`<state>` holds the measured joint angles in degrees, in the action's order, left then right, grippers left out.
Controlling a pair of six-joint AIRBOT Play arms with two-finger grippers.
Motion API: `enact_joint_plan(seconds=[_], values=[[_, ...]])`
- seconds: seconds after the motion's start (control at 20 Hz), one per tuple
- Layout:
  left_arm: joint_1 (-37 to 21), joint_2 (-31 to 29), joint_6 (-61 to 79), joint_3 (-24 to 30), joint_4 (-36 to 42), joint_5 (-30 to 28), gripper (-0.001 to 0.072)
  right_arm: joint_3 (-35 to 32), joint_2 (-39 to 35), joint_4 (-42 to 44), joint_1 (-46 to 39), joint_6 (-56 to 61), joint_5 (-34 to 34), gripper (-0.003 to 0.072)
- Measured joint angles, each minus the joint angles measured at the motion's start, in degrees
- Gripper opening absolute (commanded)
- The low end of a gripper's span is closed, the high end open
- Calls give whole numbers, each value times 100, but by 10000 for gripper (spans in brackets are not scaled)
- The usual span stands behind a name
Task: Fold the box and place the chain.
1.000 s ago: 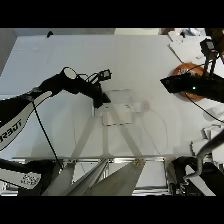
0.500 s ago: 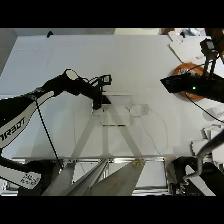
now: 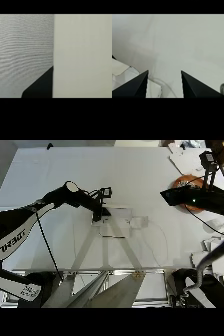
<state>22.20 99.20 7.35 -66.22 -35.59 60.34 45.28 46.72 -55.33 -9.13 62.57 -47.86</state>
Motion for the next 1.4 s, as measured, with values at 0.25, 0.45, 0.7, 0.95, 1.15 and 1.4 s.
enact_joint_plan(seconds=[0.25, 0.45, 0.7, 0.95, 1.15, 1.4], values=[[0, 74, -79, 0, 140, -52, 9, 0, 0, 0, 0, -4, -116, 435], [0, 140, -116, 0, 262, -52, 10, 0, 0, 0, 0, -7, -144, 435], [0, 162, -136, 0, 304, -55, 13, 0, 0, 2, 17, -258, -232, 395], [0, 162, -136, 0, 319, -52, 13, 0, 0, 166, 400, -1921, -835, 554], [0, 162, -136, 0, 321, -52, 13, 0, 0, 214, 953, -3674, -1154, 602], [0, 162, -136, 0, 323, -52, 13, -4, 0, -170, 1399, -4905, -1281, 664]])
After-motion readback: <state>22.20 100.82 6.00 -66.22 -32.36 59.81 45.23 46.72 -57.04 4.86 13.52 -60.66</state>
